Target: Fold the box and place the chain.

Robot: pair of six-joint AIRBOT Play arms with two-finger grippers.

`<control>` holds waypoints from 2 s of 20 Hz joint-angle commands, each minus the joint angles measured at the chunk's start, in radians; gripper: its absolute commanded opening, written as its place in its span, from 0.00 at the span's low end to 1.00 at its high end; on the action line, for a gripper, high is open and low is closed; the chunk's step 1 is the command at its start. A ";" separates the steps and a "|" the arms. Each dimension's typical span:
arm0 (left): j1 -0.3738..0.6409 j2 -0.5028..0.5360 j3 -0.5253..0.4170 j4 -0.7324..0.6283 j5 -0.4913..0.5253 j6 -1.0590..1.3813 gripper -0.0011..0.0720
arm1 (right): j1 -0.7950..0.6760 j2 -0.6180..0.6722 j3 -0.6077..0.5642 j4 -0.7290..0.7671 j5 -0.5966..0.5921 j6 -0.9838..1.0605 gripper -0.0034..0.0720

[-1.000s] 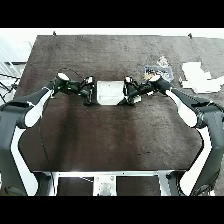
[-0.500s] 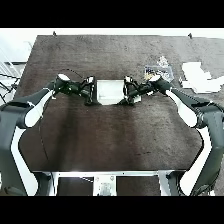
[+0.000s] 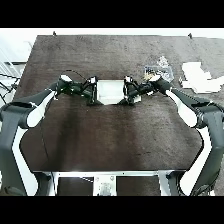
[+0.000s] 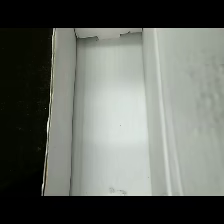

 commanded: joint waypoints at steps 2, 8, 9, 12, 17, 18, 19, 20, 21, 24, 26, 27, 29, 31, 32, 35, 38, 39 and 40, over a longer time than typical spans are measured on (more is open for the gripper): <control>-0.002 -0.001 0.000 0.006 0.006 0.000 0.91 | 0.001 0.000 0.000 0.000 0.001 0.000 0.80; 0.002 -0.001 0.000 0.057 0.018 -0.012 0.75 | 0.001 0.000 0.000 0.000 0.001 0.000 0.80; 0.002 -0.001 0.000 0.056 0.018 -0.011 0.75 | 0.001 0.000 0.000 0.000 0.001 0.000 0.80; 0.002 -0.001 0.000 0.057 0.021 -0.011 0.75 | 0.001 0.000 0.000 0.000 0.001 0.000 0.80; 0.002 -0.001 0.000 0.047 0.019 -0.011 0.75 | 0.001 0.000 0.000 0.000 0.001 0.000 0.80; 0.002 -0.001 0.000 0.045 0.018 -0.011 0.75 | 0.001 0.000 0.000 0.000 0.001 0.000 0.80; 0.002 -0.001 0.000 0.045 0.018 -0.011 0.75 | 0.001 0.000 0.000 0.000 0.001 0.000 0.80; 0.002 -0.001 0.000 0.045 0.019 -0.011 0.75 | 0.001 0.000 0.000 0.000 0.001 0.000 0.80; 0.002 -0.001 0.000 0.045 0.018 -0.011 0.75 | 0.001 0.000 0.000 0.000 0.001 0.000 0.80; 0.002 -0.001 0.000 0.045 0.018 -0.011 0.75 | 0.001 0.000 0.000 0.000 0.001 0.000 0.80; 0.002 -0.001 0.000 0.045 0.022 -0.011 0.75 | 0.001 0.000 0.000 0.000 0.001 0.000 0.80; 0.002 -0.001 0.000 0.045 0.020 -0.011 0.75 | 0.001 0.000 0.000 0.000 0.001 0.000 0.80; 0.002 -0.001 0.000 0.045 0.021 -0.011 0.75 | 0.001 0.000 0.000 0.000 0.001 0.000 0.80; 0.002 -0.001 0.000 0.045 0.021 -0.011 0.75 | 0.001 0.000 0.000 0.000 0.001 0.000 0.80; 0.002 -0.001 0.000 0.045 0.022 -0.011 0.75 | 0.001 0.000 0.000 0.000 0.002 0.000 0.80; 0.002 -0.001 0.000 0.045 0.021 -0.011 0.75 | 0.004 0.000 0.000 -0.001 0.003 0.005 0.80; 0.002 -0.001 0.000 0.045 0.021 -0.011 0.75 | -0.003 0.002 0.001 -0.003 0.009 0.008 1.00; 0.002 -0.001 0.000 0.045 0.021 -0.011 0.75 | -0.008 0.003 0.001 -0.004 0.012 0.009 1.00; 0.002 -0.001 0.000 0.045 0.021 -0.011 0.75 | -0.016 0.004 0.001 -0.004 0.018 0.009 1.00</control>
